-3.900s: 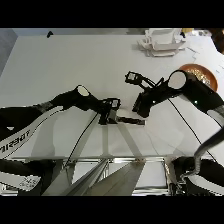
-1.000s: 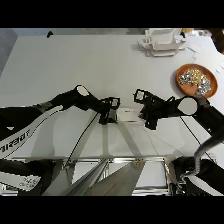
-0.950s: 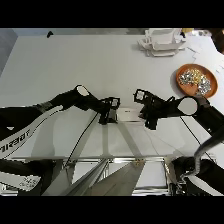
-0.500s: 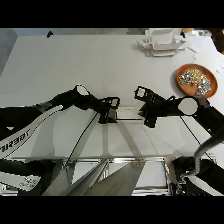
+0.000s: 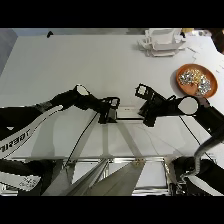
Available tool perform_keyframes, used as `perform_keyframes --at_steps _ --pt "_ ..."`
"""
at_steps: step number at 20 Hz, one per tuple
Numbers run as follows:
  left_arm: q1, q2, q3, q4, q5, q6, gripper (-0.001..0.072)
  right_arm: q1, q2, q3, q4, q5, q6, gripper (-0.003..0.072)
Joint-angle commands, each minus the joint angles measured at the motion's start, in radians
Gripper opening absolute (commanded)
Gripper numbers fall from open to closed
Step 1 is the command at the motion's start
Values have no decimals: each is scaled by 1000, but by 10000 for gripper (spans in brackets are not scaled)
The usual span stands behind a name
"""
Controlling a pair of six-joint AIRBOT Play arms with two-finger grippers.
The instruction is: Fold the box and place the chain.
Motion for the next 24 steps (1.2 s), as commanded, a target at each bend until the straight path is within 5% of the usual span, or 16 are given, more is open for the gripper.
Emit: perform_keyframes --at_steps 1,13,16,22,24 --pt "-1 0 0 0 -1 0 10 1 -1 -11 15 -6 0 156" --pt "-1 0 0 0 -1 0 10 1 -1 -50 46 39 -10 205" --pt "-1 0 0 0 -1 0 10 1 6 -50 64 52 -14 362" --pt "-1 0 0 0 -1 0 10 1 71 -49 157 52 -91 361" --pt "-1 0 0 0 -1 0 10 1 71 -49 246 35 -144 251"
